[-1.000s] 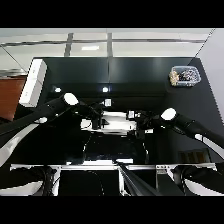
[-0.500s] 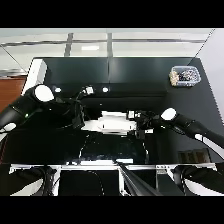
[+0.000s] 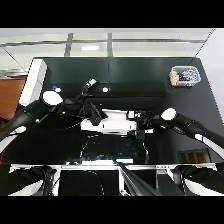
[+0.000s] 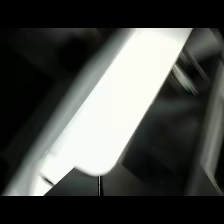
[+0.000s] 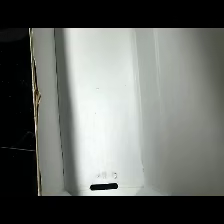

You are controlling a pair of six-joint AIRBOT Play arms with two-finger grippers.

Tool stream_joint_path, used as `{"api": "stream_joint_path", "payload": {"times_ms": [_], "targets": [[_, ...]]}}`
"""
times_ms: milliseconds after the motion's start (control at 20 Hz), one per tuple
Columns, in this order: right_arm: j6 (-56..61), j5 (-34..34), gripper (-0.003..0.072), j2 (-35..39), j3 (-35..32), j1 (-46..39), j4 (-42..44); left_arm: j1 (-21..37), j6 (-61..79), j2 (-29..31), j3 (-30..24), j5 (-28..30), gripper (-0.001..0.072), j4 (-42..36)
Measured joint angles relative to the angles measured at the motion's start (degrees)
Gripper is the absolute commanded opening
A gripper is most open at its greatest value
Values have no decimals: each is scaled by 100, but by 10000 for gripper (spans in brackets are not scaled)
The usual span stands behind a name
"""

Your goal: Fold the box and place the chain.

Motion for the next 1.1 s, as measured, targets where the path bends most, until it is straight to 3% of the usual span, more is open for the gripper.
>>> {"api": "stream_joint_path", "payload": {"times_ms": [150,300,650,850,1100], "targets": [[7,0,10,0,0,0,4,-55,59,-310,57,789,27,76],[7,0,10,0,0,0,4,-52,79,-616,81,1139,26,146],[-11,15,10,0,0,0,-4,-48,114,-1121,136,975,24,262],[-7,13,10,0,0,0,0,192,170,-754,398,960,25,654],[-4,9,10,0,0,0,0,739,199,245,529,745,25,1311]]}}
